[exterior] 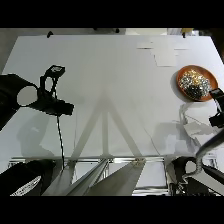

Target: Fold the box and place the chain.

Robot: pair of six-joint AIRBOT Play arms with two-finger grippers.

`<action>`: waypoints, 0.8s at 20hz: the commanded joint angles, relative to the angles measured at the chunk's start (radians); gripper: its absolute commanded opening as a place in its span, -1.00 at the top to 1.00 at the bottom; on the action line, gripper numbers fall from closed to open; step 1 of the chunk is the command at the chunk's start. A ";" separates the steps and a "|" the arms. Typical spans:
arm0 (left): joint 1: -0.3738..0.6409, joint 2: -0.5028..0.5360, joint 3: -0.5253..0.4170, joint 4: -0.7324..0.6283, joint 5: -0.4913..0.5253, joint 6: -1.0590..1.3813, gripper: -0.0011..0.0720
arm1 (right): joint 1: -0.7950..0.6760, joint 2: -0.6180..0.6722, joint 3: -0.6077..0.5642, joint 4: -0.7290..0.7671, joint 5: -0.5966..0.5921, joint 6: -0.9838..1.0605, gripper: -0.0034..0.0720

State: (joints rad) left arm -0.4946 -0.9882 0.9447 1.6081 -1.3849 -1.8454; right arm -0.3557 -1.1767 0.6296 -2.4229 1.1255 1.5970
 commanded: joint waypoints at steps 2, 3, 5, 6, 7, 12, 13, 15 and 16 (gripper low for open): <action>0.001 0.000 0.000 0.000 0.000 0.000 0.95 | -0.014 -0.095 0.000 -0.113 0.010 0.048 0.56; 0.001 0.000 0.000 0.000 0.000 0.000 0.95 | -0.009 -0.101 0.000 -0.112 0.023 0.043 0.85; 0.001 0.000 0.000 0.000 0.000 0.000 0.95 | 0.041 -0.082 0.005 -0.109 0.075 -0.003 0.85; 0.001 0.000 0.000 0.000 0.000 0.000 0.95 | 0.094 -0.059 0.015 -0.089 0.113 0.007 0.85; 0.001 0.000 0.000 0.000 0.000 0.000 0.95 | 0.151 -0.032 0.027 -0.042 0.136 0.019 0.86; 0.001 0.000 0.000 0.000 0.000 0.000 0.95 | 0.416 0.200 0.027 0.503 0.130 0.018 0.86; 0.001 0.000 0.000 0.000 0.000 0.000 0.95 | 0.461 0.264 0.015 0.589 0.087 0.042 0.86; 0.001 0.000 0.000 0.000 0.000 0.000 0.95 | 0.542 0.389 -0.031 0.708 -0.003 0.113 0.86; 0.001 0.000 0.000 0.000 0.000 0.000 0.95 | 0.579 0.444 -0.064 0.752 -0.052 0.144 0.86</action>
